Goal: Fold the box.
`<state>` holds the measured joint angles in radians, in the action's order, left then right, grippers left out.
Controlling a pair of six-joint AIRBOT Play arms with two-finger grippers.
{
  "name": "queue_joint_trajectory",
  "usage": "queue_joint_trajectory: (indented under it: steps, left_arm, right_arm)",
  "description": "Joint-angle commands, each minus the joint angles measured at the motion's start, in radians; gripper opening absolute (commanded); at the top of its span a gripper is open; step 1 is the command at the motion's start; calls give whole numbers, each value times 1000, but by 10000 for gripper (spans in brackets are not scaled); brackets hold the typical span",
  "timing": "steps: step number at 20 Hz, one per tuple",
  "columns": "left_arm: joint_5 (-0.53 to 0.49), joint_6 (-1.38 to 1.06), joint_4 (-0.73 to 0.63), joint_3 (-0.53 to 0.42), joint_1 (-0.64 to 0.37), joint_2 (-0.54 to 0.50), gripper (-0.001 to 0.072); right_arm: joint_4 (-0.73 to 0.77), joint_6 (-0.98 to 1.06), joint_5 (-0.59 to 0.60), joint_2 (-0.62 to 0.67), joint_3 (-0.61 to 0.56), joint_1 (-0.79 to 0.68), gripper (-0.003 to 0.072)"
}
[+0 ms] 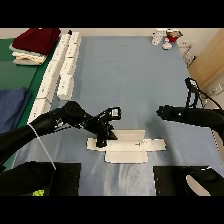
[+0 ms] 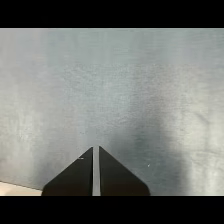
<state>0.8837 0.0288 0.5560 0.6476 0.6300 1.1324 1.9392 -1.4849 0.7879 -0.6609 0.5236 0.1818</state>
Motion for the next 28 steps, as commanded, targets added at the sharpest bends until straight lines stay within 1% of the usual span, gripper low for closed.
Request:
queue_joint_trajectory:
  steps: [1, 4, 8, 10, 17, 25, 26, 28]
  left_arm:
    - [6, -2, 5, 1, -2, 1, 13]
    - [6, 16, 5, 1, -2, 1, 13]
    - [0, 16, 5, 1, -2, 1, 13]
    - [-13, 17, 5, 1, -2, 1, 13]
    - [-13, 24, 5, 40, -2, 1, 14]
    - [-10, 24, 13, 40, -2, 3, 13]
    - [-10, 24, 13, 40, -2, 3, 14]
    - [-11, 24, 13, 40, -2, 3, 13]
  right_arm:
    - [2, 0, 46, 0, 0, 1, 60]
    - [17, 0, 108, 0, 1, 1, 60]
    - [37, 6, 229, 0, 1, 1, 55]
    - [37, 11, 262, 0, 1, 1, 47]
    - [38, 11, 260, 0, 1, 1, 47]
    - [40, 11, 240, 0, 1, 1, 47]
    - [44, 11, 252, 1, 1, 1, 13]
    - [60, 11, 293, 2, 1, 3, 4]
